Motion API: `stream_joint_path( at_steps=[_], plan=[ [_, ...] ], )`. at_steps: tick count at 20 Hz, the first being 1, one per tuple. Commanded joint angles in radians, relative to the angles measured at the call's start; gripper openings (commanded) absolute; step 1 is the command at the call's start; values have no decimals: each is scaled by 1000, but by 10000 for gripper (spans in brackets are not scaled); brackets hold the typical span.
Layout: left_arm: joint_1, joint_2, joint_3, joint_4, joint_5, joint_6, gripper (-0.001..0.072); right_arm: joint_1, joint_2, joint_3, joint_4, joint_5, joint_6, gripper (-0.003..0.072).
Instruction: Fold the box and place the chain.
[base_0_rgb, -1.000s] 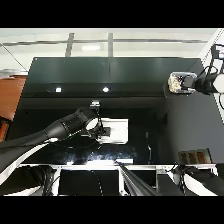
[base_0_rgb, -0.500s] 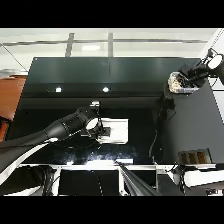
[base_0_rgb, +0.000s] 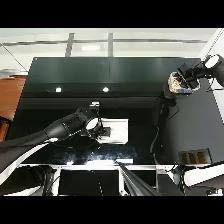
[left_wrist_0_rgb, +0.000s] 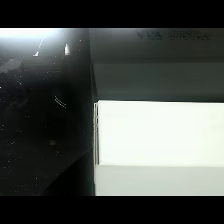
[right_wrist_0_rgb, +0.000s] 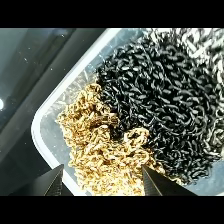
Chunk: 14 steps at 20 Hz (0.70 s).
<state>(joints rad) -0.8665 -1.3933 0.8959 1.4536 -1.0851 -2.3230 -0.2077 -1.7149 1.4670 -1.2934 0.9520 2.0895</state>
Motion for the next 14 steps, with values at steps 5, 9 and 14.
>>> stream_joint_path(
  at_steps=[5,9,14],
  plan=[
    [0,0,0,3,3,1,34,-2,-48,2,56,2,43,525],
    [0,0,0,3,3,0,34,-2,-63,2,64,-20,35,513],
    [0,0,0,12,2,1,34,-4,-63,3,87,10,-138,31]
  ],
)
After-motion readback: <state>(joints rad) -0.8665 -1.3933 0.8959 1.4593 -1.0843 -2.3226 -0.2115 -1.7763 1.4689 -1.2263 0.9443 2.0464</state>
